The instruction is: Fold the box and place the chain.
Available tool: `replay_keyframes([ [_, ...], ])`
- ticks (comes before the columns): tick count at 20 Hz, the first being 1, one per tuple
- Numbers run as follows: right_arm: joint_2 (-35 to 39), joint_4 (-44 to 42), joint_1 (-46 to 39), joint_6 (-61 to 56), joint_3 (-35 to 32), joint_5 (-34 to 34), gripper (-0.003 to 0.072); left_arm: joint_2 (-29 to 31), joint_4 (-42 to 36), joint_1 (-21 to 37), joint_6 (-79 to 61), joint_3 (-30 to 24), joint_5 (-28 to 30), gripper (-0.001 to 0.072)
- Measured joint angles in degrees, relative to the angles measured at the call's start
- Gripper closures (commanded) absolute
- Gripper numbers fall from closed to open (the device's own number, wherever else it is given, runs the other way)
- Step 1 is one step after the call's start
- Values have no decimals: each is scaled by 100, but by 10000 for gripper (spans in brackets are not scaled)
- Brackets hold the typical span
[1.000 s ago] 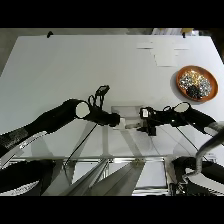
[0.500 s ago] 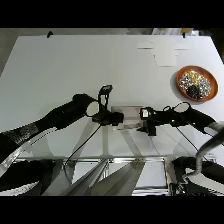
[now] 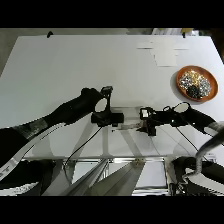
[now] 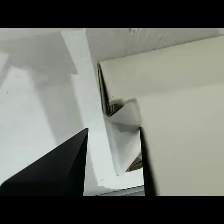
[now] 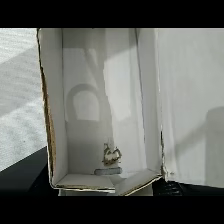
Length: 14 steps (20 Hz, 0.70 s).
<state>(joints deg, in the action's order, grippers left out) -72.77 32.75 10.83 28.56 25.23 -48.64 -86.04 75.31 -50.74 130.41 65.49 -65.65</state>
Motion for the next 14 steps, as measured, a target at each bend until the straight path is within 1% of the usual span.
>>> replay_keyframes([
  [5,0,0,0,0,0,0,349,-688,291,-205,535,761,-726,368],
  [7,0,0,0,0,0,0,349,-846,415,-247,874,918,-861,369],
  [11,0,0,0,0,0,-2,349,-1043,514,-282,1235,1047,-949,373],
  [12,0,0,0,0,0,-2,349,-1080,516,-284,1285,1060,-962,404],
  [13,0,0,0,0,0,0,349,-1108,514,-286,1342,1069,-970,475],
  [14,0,0,0,0,0,-2,349,-1137,498,-289,1416,1075,-970,516],
])
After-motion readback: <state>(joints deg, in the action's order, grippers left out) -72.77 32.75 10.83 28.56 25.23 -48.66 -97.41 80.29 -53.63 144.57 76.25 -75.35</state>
